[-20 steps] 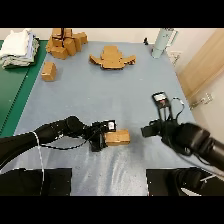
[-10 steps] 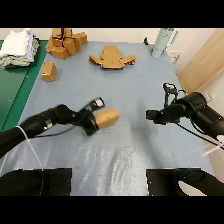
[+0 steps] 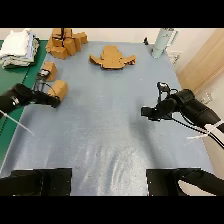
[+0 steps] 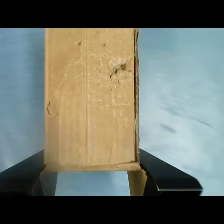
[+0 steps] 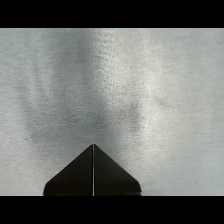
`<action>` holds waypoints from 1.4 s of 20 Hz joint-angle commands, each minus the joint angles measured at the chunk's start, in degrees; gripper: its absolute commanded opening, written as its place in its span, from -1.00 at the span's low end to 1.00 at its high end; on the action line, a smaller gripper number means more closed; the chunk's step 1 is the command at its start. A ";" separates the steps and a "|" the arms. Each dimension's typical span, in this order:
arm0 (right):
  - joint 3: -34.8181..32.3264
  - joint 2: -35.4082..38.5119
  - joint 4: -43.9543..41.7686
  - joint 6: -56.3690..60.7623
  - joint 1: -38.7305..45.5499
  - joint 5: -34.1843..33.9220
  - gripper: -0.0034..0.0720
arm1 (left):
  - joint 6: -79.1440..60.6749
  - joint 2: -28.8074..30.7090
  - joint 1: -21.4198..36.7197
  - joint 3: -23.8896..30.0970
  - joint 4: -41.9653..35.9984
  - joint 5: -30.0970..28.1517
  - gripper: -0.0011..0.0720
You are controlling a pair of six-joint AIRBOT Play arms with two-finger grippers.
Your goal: Fold the box.
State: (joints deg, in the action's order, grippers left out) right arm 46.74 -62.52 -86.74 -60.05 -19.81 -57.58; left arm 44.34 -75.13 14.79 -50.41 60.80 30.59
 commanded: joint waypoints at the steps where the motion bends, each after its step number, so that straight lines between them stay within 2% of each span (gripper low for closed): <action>1: 0.09 -0.72 -0.72 -0.09 0.04 0.81 -0.90 | 3.76 -8.63 7.65 -9.01 0.79 0.44 0.46; 6: 0.09 -0.72 -0.98 -0.04 0.04 2.47 -0.90 | 5.11 -18.95 8.35 -20.68 0.94 0.48 0.46; 11: 0.09 -0.74 -1.90 -0.04 0.04 4.59 -0.90 | 5.07 -24.76 8.04 -27.23 0.96 -0.96 0.46; 15: 0.09 -0.74 -2.05 -0.04 0.04 4.81 -0.90 | 5.01 -26.67 8.07 -27.54 0.94 -7.63 0.46; 23: 0.09 -0.74 -2.21 -0.04 0.04 4.81 -0.90 | 5.11 -26.64 8.04 -27.54 -2.67 -5.38 0.47; 25: 0.09 -0.74 -2.21 -0.04 0.04 4.81 -0.90 | 5.22 -26.64 8.04 -27.54 -2.71 -3.80 0.95; 28: 0.09 -0.74 -2.23 -0.07 0.04 4.79 -0.90 | 5.22 -26.23 8.57 -27.58 -2.36 0.17 0.95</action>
State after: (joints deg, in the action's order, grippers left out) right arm 46.78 -63.24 -88.95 -60.10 -19.75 -52.80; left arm 49.52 -101.67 23.07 -77.91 58.50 27.11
